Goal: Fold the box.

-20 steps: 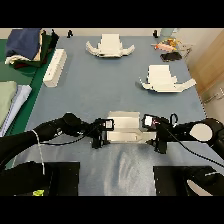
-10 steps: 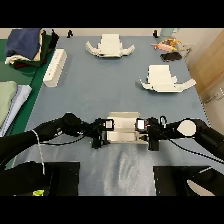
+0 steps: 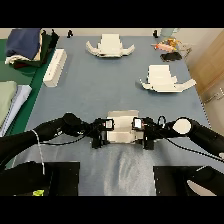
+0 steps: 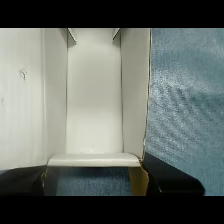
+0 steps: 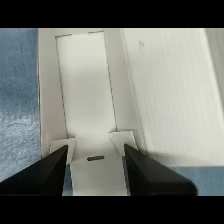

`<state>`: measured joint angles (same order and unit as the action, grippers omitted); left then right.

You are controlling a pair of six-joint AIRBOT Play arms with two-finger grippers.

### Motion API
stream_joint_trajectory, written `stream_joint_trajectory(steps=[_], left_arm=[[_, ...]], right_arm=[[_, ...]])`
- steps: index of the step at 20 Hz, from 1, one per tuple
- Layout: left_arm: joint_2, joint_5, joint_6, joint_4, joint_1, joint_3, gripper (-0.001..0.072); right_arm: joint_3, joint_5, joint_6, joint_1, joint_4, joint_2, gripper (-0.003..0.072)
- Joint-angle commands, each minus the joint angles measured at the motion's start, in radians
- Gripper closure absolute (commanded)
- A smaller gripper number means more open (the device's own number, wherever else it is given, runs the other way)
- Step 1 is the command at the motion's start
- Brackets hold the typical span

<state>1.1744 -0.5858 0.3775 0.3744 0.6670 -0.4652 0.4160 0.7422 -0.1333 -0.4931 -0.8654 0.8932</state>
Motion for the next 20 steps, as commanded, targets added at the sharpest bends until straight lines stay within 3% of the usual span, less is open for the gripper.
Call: stream_joint_trajectory(steps=[1, 6, 8, 10, 13, 17, 20], left_arm=[[0.0, 0.0, 0.002, 0.0, 0.0, -0.001, 0.0263], [0.0, 0.0, 0.002, 0.0, 0.0, -0.001, 0.0263], [0.0, 0.0, 0.002, 0.0, 0.0, -0.001, 0.0263], [0.0, 0.0, 0.002, 0.0, 0.0, -0.001, 0.0263], [0.0, 0.0, 0.002, 0.0, 0.0, -0.001, 0.0263], [0.0, 0.0, 0.002, 0.0, 0.0, -0.001, 0.0263], [0.0, 0.0, 0.002, 0.0, 0.0, -0.001, 0.0263]], right_arm=[[-0.001, -0.014, 0.03, -0.002, 0.045, 0.02, 0.0109], [0.0, 0.003, 0.018, -0.002, -0.001, 0.013, 0.0107], [0.006, 0.016, -0.121, -0.001, -0.076, -0.018, 0.0128], [0.024, 0.058, -0.419, 0.001, -0.253, -0.073, 0.0439], [0.068, 0.161, -1.044, 0.001, -0.641, -0.155, 0.0683], [0.119, 0.362, -1.541, 0.049, -0.969, -0.234, 0.0684], [0.105, 0.401, -1.716, 0.167, -0.882, -0.214, 0.0684]])
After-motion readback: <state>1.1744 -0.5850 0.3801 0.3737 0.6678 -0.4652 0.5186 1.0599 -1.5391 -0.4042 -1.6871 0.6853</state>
